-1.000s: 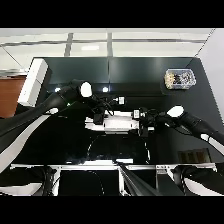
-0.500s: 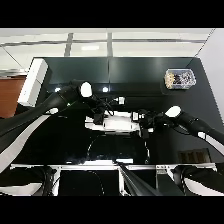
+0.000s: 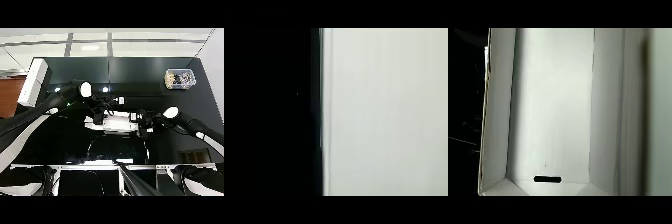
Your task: Fold the box and place the chain.
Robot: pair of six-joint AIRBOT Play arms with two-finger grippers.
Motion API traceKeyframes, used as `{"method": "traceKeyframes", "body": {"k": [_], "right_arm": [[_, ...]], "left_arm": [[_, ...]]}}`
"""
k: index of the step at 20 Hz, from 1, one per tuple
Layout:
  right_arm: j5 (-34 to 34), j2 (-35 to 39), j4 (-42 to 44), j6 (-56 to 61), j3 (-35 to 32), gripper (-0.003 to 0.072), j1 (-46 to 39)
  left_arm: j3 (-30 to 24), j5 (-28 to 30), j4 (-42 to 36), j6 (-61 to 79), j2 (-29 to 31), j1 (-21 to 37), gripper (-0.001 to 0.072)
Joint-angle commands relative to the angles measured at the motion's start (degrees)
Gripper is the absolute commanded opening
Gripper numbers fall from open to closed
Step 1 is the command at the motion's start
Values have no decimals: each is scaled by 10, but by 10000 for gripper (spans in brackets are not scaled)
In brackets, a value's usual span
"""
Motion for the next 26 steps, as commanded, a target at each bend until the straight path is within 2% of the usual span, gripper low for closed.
{"method": "traceKeyframes", "body": {"k": [1,9,14,26], "right_arm": [[-12,-1,-10,7,0,706,6],[-12,-1,-10,8,0,706,6],[1,0,-9,8,0,706,-7],[2,0,-9,8,0,705,-11]], "left_arm": [[0,-1,-1,0,0,0,26],[0,-27,1,0,0,0,25],[0,-26,38,0,-1,0,25],[0,-28,35,0,-12,0,26]]}}
